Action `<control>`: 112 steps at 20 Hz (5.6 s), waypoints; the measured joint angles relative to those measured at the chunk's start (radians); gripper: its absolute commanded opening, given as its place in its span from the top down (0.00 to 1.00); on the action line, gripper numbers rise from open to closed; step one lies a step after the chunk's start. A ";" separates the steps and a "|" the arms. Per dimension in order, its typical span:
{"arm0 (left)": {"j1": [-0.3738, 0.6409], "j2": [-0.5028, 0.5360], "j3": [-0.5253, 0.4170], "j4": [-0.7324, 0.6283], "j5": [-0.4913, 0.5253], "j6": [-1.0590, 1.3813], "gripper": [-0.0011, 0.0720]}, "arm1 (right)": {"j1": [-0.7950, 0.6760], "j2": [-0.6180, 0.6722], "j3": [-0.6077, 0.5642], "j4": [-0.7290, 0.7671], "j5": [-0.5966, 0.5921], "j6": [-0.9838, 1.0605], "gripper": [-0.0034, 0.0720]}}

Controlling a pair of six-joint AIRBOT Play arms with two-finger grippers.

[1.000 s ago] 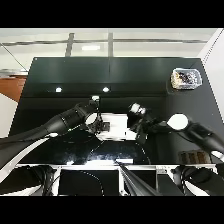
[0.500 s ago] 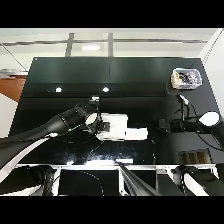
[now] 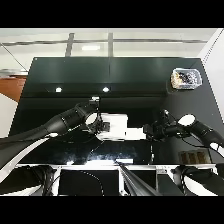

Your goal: Fold the box and place the chain.

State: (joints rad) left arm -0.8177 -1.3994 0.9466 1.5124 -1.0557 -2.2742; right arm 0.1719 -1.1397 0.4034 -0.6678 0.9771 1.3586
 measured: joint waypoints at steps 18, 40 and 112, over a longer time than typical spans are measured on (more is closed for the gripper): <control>0.000 0.000 0.000 -0.003 0.000 0.000 0.95 | 0.195 -0.018 0.216 0.079 0.077 -0.046 0.24; 0.000 0.000 0.000 -0.003 0.000 0.000 0.95 | 0.494 -0.019 0.389 -0.458 -0.064 0.591 0.48; 0.000 0.000 0.000 -0.006 -0.001 0.001 0.95 | 0.632 -0.107 0.592 -0.803 0.195 0.869 0.52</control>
State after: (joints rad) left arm -0.8177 -1.3994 0.9466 1.5063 -1.0565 -2.2734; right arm 0.8036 -1.2465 0.9958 -1.4712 1.1725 2.2280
